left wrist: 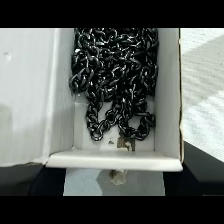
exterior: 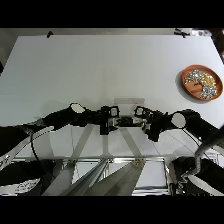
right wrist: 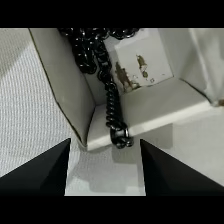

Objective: Fold the box and place the chain.

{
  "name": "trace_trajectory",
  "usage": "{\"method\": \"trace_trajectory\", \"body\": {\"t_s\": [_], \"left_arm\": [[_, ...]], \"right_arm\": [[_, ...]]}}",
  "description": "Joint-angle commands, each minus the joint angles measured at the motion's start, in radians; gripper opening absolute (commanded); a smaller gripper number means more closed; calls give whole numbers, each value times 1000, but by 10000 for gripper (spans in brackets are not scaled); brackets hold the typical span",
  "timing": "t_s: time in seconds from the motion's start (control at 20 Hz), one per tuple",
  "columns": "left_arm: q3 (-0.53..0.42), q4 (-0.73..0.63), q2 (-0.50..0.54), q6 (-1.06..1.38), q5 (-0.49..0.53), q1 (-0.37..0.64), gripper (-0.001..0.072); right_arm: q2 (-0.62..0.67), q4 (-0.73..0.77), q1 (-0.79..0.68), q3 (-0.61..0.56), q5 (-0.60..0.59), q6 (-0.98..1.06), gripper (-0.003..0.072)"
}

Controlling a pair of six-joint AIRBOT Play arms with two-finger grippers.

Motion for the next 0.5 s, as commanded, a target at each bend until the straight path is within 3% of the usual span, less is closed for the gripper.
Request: {"method": "trace_trajectory", "body": {"t_s": [0.0, 0.15, 0.45], "left_arm": [[0, 0, 0, 0, 0, 0, 173], [0, 0, 0, 0, 0, 0, 173], [0, 0, 0, 0, 0, 0, 173]], "right_arm": [[-34, 19, 4, -1, -32, -22, 418], [-42, 33, 4, -1, -57, -21, 393], [-42, 39, 4, -1, -57, -18, 216]]}}
